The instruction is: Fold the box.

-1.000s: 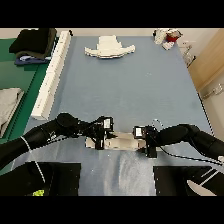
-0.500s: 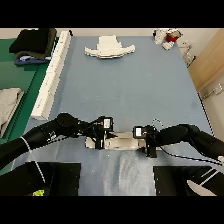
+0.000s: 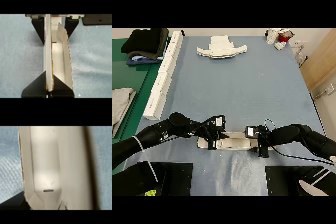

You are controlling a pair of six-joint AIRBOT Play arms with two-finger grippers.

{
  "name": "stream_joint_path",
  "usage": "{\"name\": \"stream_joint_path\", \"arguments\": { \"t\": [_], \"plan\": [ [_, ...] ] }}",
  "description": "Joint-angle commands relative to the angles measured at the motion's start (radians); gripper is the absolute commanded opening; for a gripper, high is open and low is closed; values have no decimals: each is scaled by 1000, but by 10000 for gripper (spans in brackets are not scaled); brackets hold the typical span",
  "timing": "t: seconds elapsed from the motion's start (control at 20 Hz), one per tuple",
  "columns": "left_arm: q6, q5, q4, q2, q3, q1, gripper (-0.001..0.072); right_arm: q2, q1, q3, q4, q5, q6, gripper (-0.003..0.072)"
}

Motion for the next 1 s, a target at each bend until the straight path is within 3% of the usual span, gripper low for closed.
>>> {"name": "stream_joint_path", "arguments": {
  "t": [0.0, 0.05, 0.1, 0.3, 0.35, 0.4, 0.5, 0.55, 0.6, 0.65, 0.7, 0.85, 0.95],
  "plan": [
    [-51, 4, 0, -6, 0, 1, 56, 1, -1, 1, 0, 0, -1, 516],
    [-53, 6, -1, -6, 0, 1, 301, 1, -1, 1, 0, 0, -1, 515],
    [-70, 14, -1, -6, 0, 1, 359, 1, -1, 1, 0, 0, -1, 515],
    [-158, 30, 6, 9, 0, 3, 364, 1, -1, 1, 0, 0, -1, 516],
    [-203, 46, 16, 26, 0, 3, 442, 1, -1, 1, 0, 0, -1, 515],
    [-286, 58, 48, 53, 0, 6, 575, 1, -1, 1, 0, 0, -1, 515],
    [-515, 50, 178, 129, 1, 32, 597, 1, -1, 1, 0, 0, -1, 515],
    [-647, 24, 269, 173, 1, 50, 591, 1, -1, 1, 0, 0, -1, 515],
    [-803, -18, 366, 223, 1, 68, 492, 1, -1, 1, 0, 0, -1, 516],
    [-932, -69, 443, 269, 1, 85, 203, 1, -1, 1, 0, 0, -1, 516],
    [-1004, -138, 497, 313, 1, 97, 11, 1, -1, 1, 0, 0, -1, 515],
    [-1228, -305, 457, 361, 0, 72, 12, 1, -1, 1, 0, 0, -1, 515],
    [-1323, -306, 379, 335, 0, -8, 12, 1, -1, 1, 0, 0, -1, 516]
  ]
}}
